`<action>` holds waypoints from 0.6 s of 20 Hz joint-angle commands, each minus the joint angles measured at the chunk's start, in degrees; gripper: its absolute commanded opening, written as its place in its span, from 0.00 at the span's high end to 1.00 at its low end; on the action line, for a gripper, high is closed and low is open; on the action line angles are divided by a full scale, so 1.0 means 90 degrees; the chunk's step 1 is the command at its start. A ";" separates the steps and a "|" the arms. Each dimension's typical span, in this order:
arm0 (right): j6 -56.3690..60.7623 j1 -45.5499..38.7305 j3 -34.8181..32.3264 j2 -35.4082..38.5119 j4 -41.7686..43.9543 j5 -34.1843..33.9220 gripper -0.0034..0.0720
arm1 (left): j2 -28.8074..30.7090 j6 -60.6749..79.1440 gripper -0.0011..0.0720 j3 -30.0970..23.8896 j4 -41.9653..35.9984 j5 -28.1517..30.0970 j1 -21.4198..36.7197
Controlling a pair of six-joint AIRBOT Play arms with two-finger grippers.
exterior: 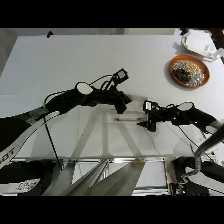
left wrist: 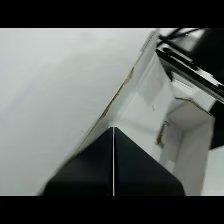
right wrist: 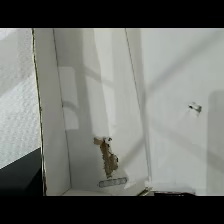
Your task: Fold the box and place the chain.
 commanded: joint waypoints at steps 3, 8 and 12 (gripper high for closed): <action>-0.0022 -0.0002 0.0000 0.0002 -0.0007 -0.0005 0.41 | -0.0600 -0.0464 0.98 -0.0005 -0.0350 -0.0005 -0.0022; -0.0022 -0.0002 0.0000 0.0002 -0.0010 -0.0005 0.41 | -0.0568 -0.0624 0.98 -0.0005 -0.0355 -0.0073 -0.0019; -0.0022 -0.0002 0.0000 0.0002 -0.0007 -0.0005 0.41 | -0.0194 -0.0362 0.97 -0.0005 -0.0330 -0.0044 0.0046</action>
